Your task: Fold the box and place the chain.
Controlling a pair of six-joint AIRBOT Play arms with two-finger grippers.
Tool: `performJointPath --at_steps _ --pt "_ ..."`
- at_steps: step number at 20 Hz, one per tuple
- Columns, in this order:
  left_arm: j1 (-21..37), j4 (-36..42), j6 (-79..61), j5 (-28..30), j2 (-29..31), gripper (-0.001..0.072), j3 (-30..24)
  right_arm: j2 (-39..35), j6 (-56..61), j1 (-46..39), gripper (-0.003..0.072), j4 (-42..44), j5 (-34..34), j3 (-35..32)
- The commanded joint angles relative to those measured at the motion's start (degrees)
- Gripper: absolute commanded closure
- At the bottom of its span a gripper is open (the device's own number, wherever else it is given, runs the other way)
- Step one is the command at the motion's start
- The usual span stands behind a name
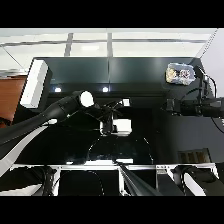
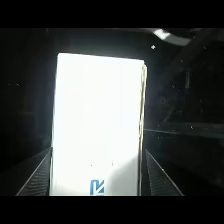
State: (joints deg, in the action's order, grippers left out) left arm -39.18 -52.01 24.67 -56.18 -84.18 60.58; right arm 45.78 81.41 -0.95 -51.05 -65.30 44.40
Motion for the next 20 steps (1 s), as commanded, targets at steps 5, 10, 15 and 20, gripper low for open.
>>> performJointPath --at_steps 5,10,15,20 --pt "-3.48 -6.38 5.79 3.08 -1.97 0.0001 0.04 -0.04 0.02 0.0 0.0672 -0.04 -0.11 0.04" --pt "-7.23 -17.25 17.92 2.27 -2.36 0.0095 0.68 -0.04 0.04 0.0 0.0672 -0.02 -0.09 0.04" --pt "-0.22 -29.33 32.89 -12.98 7.58 0.0433 2.38 -0.04 0.0 0.0 0.0672 -0.04 -0.09 0.04" --pt "24.17 -36.96 46.42 -25.81 22.75 0.0418 0.33 -0.04 0.0 0.46 0.0672 -0.02 -0.74 0.04"
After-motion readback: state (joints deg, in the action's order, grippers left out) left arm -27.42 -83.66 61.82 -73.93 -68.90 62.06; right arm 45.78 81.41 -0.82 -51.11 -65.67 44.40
